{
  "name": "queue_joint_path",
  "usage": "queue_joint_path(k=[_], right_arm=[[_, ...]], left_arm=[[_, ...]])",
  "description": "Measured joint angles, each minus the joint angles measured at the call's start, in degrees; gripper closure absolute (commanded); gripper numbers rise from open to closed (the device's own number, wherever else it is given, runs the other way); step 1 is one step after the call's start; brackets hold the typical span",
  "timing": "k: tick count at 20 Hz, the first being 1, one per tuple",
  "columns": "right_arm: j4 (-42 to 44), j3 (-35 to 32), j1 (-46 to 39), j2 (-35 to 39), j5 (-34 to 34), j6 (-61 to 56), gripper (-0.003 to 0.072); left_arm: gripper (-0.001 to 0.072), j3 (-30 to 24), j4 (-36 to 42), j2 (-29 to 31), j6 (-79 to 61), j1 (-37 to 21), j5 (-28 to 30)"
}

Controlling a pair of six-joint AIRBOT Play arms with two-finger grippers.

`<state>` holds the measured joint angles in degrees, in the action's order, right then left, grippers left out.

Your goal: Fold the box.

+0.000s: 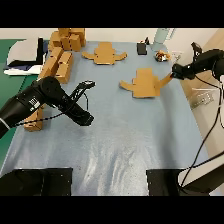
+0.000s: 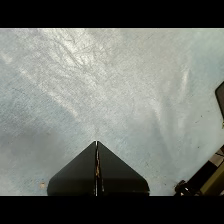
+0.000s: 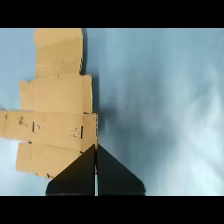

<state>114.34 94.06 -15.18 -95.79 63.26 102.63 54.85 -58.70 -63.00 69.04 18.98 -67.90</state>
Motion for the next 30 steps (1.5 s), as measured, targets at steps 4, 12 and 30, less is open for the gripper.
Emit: queue_joint_path(k=[4,12,30], right_arm=[[-2.69,-20.63,3.28,13.88,-2.62,-3.26,0.0686],[-7.43,-51.91,7.52,39.63,-5.42,-8.92,0.0366],[-17.81,-54.45,7.69,36.41,-13.29,-10.08,0.0429]], left_arm=[[0.0695,0.0,0.0,0.0,0.02,0.0,-0.02],[0.0695,0.0,0.0,0.0,0.02,0.0,0.0],[0.0696,0.0,0.02,0.0,0.02,0.0,6.1]])
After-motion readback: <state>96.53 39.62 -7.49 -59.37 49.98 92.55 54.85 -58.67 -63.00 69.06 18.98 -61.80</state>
